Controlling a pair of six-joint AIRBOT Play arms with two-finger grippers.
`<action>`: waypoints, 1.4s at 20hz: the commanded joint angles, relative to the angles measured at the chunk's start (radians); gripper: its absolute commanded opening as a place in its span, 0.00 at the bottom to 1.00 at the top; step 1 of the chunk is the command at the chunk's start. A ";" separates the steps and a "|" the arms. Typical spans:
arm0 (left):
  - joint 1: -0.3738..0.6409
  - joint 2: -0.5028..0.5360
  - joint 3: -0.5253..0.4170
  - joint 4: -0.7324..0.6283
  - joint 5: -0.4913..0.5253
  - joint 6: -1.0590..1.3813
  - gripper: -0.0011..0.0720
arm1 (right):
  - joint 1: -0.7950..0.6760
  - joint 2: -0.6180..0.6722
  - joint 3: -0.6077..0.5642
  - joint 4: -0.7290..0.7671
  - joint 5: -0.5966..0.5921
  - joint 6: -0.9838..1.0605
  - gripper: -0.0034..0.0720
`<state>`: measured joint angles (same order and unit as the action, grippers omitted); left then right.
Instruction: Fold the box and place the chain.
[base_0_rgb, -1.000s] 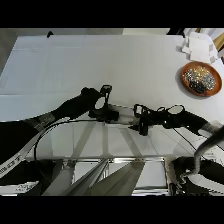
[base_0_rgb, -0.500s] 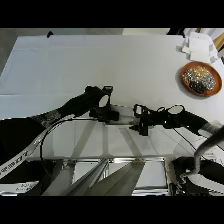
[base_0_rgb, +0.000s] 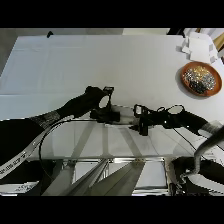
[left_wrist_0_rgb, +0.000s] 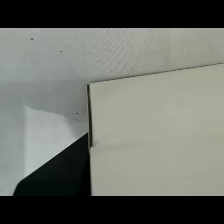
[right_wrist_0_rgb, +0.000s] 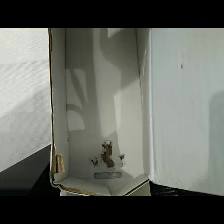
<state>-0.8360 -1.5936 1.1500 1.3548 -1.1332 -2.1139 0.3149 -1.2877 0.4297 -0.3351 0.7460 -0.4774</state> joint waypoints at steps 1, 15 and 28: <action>0.002 0.020 0.001 0.017 0.005 -0.003 0.32 | 0.001 0.000 0.000 -0.001 0.002 -0.002 0.55; -0.003 0.008 0.001 0.048 -0.005 -0.061 0.14 | 0.001 0.000 0.000 -0.001 0.002 -0.002 0.55; 0.039 0.113 -0.043 0.032 -0.027 0.114 0.56 | 0.001 0.000 0.000 -0.001 0.002 -0.002 0.55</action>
<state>-0.8104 -1.5078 1.1332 1.3983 -1.1473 -2.0552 0.3153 -1.2881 0.4297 -0.3367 0.7467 -0.4793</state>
